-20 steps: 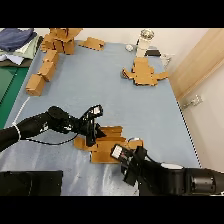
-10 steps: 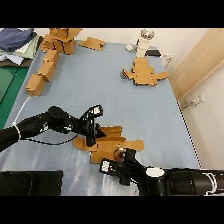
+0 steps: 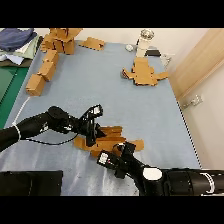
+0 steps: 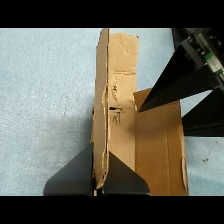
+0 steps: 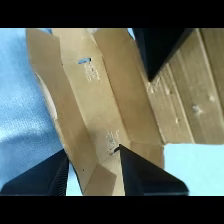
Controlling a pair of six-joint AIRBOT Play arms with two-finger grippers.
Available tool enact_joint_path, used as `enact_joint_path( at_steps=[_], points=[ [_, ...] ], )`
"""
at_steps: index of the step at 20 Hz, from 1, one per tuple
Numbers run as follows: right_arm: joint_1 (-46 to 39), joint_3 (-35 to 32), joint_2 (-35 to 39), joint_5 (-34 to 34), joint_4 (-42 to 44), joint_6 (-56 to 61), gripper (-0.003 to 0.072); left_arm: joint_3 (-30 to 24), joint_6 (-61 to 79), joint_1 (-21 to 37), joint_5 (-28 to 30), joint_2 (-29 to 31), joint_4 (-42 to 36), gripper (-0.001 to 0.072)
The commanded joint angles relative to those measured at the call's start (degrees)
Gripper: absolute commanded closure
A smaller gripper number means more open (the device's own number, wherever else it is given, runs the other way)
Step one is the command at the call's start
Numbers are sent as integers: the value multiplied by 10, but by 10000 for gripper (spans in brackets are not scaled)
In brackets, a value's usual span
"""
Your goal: Fold the box.
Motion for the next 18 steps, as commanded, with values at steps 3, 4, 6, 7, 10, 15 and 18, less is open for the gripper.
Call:
enact_joint_path(
  at_steps=[3, 4, 6, 7, 10, 15, 18],
  points=[
    [-20, -3, 19, -20, 32, 12, -28, 0, 0, 0, 0, 0, 0, 697],
    [-34, -4, 34, -24, 45, 2, -27, 0, 0, 0, 0, 0, 0, 697],
    [-61, -9, 73, -18, 57, -84, -27, 0, 0, 0, 0, 0, 0, 697],
    [-72, -13, 91, -9, 56, -120, -26, 0, 0, 0, 0, 0, 0, 697],
    [-119, -35, 132, 30, 63, -191, -27, 0, 0, 0, 0, 0, 0, 697],
    [-249, -48, 153, 125, 159, -370, -26, 0, 0, -1, 0, 0, 0, 697],
    [-376, -48, 148, 176, 393, -658, -26, 0, 0, -1, 0, 0, 0, 697]
  ],
)
